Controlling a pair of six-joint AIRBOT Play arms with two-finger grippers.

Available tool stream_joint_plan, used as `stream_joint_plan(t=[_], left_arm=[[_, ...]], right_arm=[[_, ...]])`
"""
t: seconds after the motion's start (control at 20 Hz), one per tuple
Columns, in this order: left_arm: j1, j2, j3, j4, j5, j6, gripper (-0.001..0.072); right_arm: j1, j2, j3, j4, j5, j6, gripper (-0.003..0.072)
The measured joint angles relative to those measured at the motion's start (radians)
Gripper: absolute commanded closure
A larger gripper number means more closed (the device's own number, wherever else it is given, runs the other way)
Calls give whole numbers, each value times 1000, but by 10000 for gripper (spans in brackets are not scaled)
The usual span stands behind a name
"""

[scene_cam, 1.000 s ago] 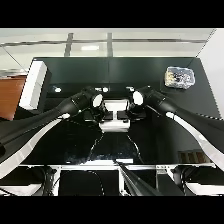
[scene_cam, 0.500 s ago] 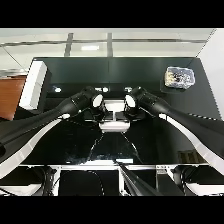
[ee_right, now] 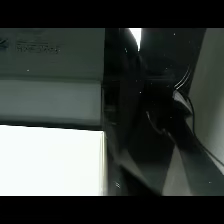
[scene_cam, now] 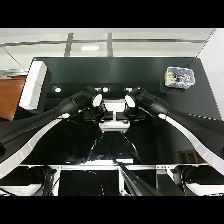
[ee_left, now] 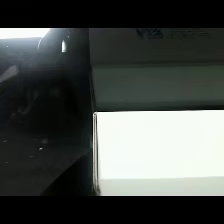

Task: Fold the box and place the chain.

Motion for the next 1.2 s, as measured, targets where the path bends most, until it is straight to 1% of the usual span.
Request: stream_joint_plan(t=[0.15,0.25,0.3,0.5,0.7,0.8,0.85,0.9,0.95,1.05,1.15,1.2], left_arm=[[0,0,0,0,-2,-2,686],[0,0,0,0,-2,1,686],[0,0,0,0,-3,0,686],[0,0,0,0,-2,0,686],[0,0,0,0,-2,0,686],[0,0,0,0,-2,0,686],[0,0,0,0,-2,0,686],[0,0,0,0,-2,0,686],[0,0,0,0,-2,0,686],[0,0,0,0,-2,0,687],[0,0,0,0,-2,0,686],[0,0,0,0,-2,0,686]], right_arm=[[0,0,0,3,3,7,665],[0,1,0,2,4,3,342],[0,4,0,2,5,2,312],[-9,60,5,15,21,-46,313],[-55,209,39,11,98,-163,314],[-108,289,54,-74,105,-216,313],[-145,317,58,-146,97,-234,312],[-192,331,60,-223,78,-243,195],[-243,333,61,-287,52,-246,-22],[-367,305,64,-360,-25,-260,-22],[-496,237,90,-346,-96,-273,-22],[-554,192,122,-321,-110,-279,-22]])
